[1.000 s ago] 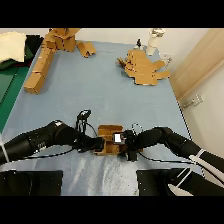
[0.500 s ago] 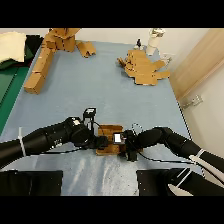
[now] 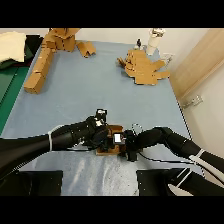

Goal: Fold the box.

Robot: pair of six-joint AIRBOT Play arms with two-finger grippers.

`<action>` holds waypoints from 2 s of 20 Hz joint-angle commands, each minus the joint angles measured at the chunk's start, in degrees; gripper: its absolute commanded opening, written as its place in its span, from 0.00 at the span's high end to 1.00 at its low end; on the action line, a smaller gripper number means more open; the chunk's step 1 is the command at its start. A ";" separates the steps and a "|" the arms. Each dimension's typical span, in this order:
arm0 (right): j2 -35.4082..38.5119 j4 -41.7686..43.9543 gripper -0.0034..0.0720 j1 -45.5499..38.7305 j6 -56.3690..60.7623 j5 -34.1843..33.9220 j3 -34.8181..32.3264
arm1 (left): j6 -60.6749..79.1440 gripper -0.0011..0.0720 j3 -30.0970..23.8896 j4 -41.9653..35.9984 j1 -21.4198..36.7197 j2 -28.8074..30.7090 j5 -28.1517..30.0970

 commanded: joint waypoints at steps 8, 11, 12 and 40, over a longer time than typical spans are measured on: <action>0.00 0.02 0.33 -0.02 0.00 0.02 0.02 | -4.76 0.67 1.84 -0.72 -0.52 -3.43 -3.37; 0.00 0.02 0.33 -0.02 0.02 0.02 0.02 | -4.94 0.97 1.84 -0.74 -0.52 -3.43 -3.37; 0.00 0.02 0.33 -0.02 0.02 0.02 0.02 | -5.07 0.97 1.84 -0.74 -0.52 -3.43 -3.39; 0.00 0.02 0.33 -0.02 0.00 0.02 0.02 | 5.16 0.97 3.45 4.90 1.36 8.04 -21.64</action>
